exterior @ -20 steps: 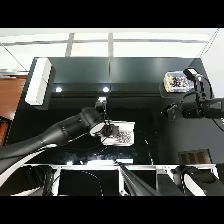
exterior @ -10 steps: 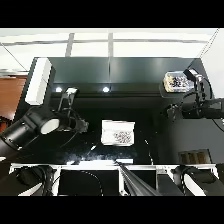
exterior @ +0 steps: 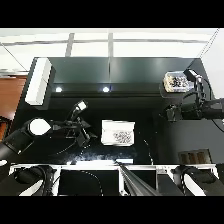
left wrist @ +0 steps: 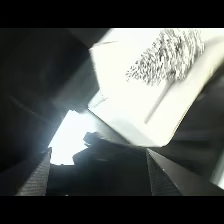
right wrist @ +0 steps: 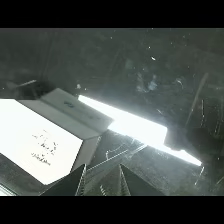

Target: Fold the box and place the chain.

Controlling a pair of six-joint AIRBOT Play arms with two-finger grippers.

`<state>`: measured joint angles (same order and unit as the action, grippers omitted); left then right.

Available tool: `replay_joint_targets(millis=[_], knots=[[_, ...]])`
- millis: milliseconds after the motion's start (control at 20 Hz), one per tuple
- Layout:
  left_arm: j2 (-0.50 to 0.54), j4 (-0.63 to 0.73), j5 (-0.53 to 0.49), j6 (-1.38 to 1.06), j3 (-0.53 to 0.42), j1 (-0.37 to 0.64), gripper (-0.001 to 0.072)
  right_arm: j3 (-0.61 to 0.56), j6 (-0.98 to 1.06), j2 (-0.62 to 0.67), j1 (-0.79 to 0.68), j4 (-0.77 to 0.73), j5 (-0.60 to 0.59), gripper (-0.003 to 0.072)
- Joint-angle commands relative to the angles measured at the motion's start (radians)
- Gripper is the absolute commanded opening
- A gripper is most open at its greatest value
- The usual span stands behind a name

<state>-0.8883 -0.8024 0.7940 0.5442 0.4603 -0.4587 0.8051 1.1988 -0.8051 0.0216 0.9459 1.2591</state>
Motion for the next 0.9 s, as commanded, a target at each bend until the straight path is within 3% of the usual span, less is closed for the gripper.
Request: replay_joint_targets(millis=[0, 100, 250, 350, 550, 850], knots=[[0.001, -0.027, -0.027, -0.452, -0.013, 0.004, 0.0707, 0.0, 0.002, 0.0, 0.0, -0.006, 0.005, 0.0263], [-0.026, -0.023, 0.006, -0.523, -0.006, 0.005, 0.0707, 0.0, 0.002, 0.0, 0.0, -0.008, 0.005, 0.0263], [-0.128, 0.161, 0.059, -0.775, -0.006, 0.005, 0.0709, 0.0, 0.002, 0.0, 0.0, -0.011, 0.005, 0.0263], [-0.196, 0.247, 0.05, -0.816, -0.005, 0.005, 0.0709, 0.0, 0.002, 0.0, 0.0, -0.011, 0.006, 0.0263], [-0.283, 0.269, 0.045, -0.851, -0.005, 0.003, 0.0709, 0.0, 0.002, 0.0, 0.0, -0.014, 0.021, 0.0263], [-0.288, 0.303, 0.023, -0.855, 0.001, 0.0, 0.0708, 0.0, 0.002, 0.0, 0.0, -0.014, 0.035, 0.0263]])
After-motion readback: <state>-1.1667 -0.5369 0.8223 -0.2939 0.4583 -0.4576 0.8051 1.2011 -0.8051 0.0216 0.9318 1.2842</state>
